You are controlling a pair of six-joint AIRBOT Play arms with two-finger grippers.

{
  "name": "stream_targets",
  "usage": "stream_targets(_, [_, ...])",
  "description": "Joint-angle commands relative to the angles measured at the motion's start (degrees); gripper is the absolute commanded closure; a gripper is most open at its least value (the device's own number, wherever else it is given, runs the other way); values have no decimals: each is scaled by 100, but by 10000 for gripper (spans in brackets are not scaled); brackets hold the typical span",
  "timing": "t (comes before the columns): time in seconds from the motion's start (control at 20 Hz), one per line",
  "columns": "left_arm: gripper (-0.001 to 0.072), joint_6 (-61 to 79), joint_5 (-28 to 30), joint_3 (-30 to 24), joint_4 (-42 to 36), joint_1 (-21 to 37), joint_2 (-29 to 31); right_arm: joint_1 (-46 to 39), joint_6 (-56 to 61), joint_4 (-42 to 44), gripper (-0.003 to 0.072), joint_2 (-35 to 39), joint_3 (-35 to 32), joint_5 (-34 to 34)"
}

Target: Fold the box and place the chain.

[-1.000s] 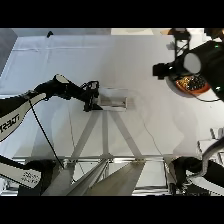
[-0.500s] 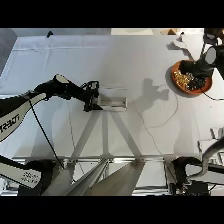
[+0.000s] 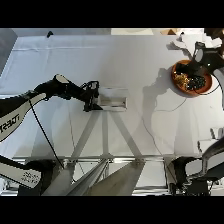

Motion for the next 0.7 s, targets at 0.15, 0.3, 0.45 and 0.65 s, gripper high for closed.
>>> stream_targets(0.15, [499, 2, 0, -2, 2, -2, 0, -57, -11, 44, 407, -505, 186, 94])
stream_targets(0.3, [499, 2, 2, -2, 2, -2, 0, -59, -57, 83, 673, -420, 188, 173])
stream_targets(0.45, [499, 2, 2, -2, 2, -2, 0, -50, -437, 146, 675, -223, 188, 284])
stream_targets(0.65, [499, 2, 2, -2, 2, 0, 0, 68, -1261, 144, 676, 256, 188, 603])
